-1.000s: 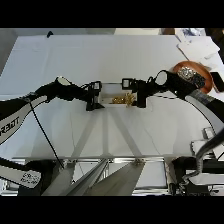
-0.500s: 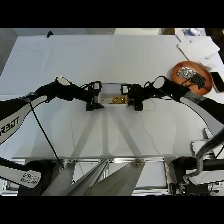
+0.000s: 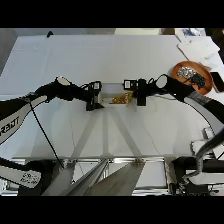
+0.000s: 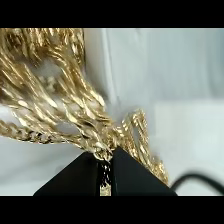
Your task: Fold the box and place the chain.
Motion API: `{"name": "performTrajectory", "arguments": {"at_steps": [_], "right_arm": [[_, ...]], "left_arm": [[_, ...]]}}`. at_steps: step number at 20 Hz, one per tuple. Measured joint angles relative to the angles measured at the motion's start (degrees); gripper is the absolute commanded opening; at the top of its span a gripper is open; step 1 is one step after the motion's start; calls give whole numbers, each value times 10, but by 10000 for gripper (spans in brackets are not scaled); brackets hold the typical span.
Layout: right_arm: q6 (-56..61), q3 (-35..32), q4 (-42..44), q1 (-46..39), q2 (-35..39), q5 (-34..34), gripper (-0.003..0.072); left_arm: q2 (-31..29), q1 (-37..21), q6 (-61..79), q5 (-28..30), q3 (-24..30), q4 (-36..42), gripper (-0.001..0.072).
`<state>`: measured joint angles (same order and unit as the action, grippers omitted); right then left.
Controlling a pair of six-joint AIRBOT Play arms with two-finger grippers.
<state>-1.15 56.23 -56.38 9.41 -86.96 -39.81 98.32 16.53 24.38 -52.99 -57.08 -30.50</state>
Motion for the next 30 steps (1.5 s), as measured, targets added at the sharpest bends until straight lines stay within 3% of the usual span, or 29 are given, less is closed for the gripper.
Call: {"name": "performTrajectory", "arguments": {"at_steps": [12, 19, 24, 25, 27, 28, 30], "right_arm": [[94, 0, 11, 61, 100, 9, 14], [102, 0, 81, 139, 92, 127, 12], [133, 0, 95, 162, 64, 167, 18], [139, 0, 96, 164, 61, 170, 42], [150, 0, 97, 166, 57, 170, 265], [153, 0, 97, 167, 56, 167, 325], [158, 0, 97, 167, 55, 155, 324]], "left_arm": [[0, 0, 0, 0, 0, 0, 256], [0, 0, 0, 0, 0, 0, 256], [0, 0, 0, 0, 0, 0, 256], [0, 0, 0, 0, 0, 0, 256], [0, 0, 0, 0, 0, 0, 256], [0, 0, 0, 0, 0, 0, 256], [0, 0, 0, 0, 0, 0, 256]]}}
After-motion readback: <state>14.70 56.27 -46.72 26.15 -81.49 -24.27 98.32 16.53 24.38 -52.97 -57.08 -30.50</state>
